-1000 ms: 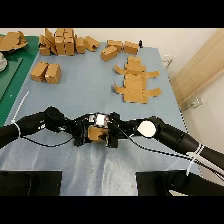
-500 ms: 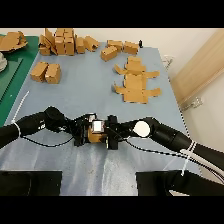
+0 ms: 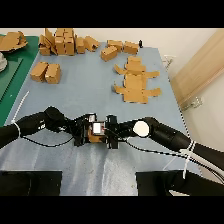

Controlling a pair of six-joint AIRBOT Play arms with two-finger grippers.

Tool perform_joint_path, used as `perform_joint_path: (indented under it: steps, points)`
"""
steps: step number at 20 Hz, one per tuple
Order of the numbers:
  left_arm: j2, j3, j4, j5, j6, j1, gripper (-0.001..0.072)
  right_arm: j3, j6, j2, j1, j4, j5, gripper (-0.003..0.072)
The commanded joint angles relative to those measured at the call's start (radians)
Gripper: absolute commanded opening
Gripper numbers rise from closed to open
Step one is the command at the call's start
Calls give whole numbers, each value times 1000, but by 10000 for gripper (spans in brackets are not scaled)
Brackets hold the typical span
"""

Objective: Fold the box.

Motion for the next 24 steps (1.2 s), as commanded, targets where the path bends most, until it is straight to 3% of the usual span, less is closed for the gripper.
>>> perform_joint_path:
  steps: [1,5,8,9,11,24]
  points:
    - [0,0,0,0,0,0,395,1,-9,10,1,0,0,342]
    - [0,0,0,0,0,0,394,1,-22,10,1,0,0,332]
    - [0,0,0,0,0,0,395,1,-29,10,1,0,1,279]
    - [0,0,0,0,0,0,395,1,-29,10,1,2,9,287]
    - [0,0,0,0,0,0,395,0,-40,10,2,19,44,476]
    - [0,0,0,0,0,0,395,0,-101,-21,2,14,19,474]
